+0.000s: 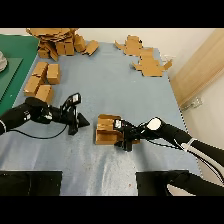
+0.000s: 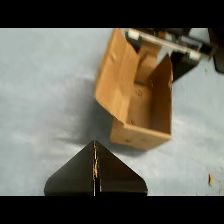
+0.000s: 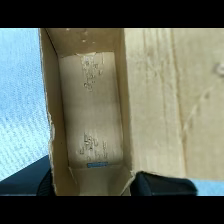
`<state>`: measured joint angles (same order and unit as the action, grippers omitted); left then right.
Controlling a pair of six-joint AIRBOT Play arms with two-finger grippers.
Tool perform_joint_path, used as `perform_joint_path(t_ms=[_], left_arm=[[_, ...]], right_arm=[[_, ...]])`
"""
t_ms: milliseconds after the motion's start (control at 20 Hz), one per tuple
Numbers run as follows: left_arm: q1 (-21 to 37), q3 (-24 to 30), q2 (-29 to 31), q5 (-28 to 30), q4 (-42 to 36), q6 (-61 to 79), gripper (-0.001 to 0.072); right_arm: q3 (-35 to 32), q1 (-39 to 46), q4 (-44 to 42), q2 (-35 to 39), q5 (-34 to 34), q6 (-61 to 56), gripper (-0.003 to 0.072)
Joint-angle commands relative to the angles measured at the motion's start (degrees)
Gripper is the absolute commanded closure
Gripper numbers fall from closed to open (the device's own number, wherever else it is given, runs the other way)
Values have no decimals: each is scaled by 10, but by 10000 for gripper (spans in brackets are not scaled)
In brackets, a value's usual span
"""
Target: Fold the box.
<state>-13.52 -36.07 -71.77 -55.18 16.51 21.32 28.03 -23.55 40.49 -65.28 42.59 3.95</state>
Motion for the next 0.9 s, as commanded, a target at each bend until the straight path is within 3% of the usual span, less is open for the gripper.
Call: perform_joint_path(t_ms=[0,50,200,350,550,600,850], left_arm=[[-13,53,5,8,-10,83,217],[-19,53,4,11,-20,73,19],[-42,45,5,2,-8,17,19],[-94,44,5,31,43,-5,19],[-163,43,5,179,54,-62,10],[-167,43,4,193,54,-81,10],[-170,43,4,173,56,-89,10]], right_arm=[[0,0,0,0,0,0,265],[0,-1,0,0,0,0,265],[0,-1,0,0,0,0,265],[0,-1,0,0,1,0,265],[0,-1,0,0,0,0,265],[0,-1,0,0,0,0,265],[0,-1,0,0,0,0,265]])
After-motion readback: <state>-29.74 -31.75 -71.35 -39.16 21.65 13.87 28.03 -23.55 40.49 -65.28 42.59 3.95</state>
